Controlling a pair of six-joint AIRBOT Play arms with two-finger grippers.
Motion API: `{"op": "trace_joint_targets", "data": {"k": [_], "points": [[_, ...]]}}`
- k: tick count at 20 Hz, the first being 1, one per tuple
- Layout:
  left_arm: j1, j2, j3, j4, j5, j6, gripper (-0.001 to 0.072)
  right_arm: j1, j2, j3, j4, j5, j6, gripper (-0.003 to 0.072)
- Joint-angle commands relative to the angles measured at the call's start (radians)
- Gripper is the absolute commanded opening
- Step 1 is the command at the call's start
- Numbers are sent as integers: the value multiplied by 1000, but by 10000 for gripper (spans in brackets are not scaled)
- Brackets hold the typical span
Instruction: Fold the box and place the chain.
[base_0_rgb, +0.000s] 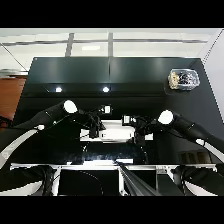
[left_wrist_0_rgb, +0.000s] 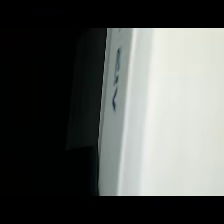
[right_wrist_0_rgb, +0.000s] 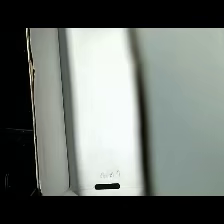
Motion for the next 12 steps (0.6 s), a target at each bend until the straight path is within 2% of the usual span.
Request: {"op": "trace_joint_targets", "data": {"k": [1,12], "points": [[0,1,1,0,-9,-8,28,1,-18,-1,-8,-25,-32,653],[0,0,1,0,-8,-8,28,0,-27,-1,-30,-63,-33,653]]}}
